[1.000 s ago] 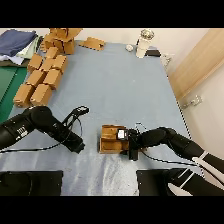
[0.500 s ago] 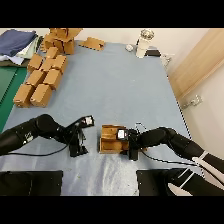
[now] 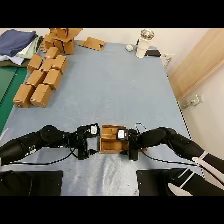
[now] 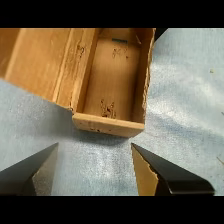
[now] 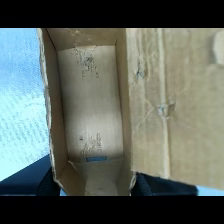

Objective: Fold the box.

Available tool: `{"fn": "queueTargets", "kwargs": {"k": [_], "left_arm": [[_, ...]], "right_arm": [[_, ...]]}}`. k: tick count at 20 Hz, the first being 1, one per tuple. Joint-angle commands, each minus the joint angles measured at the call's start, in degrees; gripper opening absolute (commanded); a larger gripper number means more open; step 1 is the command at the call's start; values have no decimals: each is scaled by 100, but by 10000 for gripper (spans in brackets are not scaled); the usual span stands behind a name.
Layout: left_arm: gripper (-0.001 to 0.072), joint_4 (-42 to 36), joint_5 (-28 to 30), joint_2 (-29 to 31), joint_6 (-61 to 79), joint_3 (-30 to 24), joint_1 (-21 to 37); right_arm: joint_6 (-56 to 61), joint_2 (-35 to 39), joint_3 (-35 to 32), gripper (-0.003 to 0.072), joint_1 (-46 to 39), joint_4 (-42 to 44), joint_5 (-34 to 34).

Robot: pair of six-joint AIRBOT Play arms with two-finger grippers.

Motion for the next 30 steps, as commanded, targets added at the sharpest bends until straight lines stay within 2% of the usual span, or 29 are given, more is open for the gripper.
{"fn": "queueTargets", "kwargs": {"k": [1,9,30], "left_arm": [[693,-236,46,-157,254,33,-66],[694,-358,-214,-625,531,352,-192],[693,-697,-446,-1130,999,560,-356]], "right_arm": [[2,2,0,484,0,2,4],[2,0,0,484,0,2,4],[2,0,0,484,0,0,4]]}}
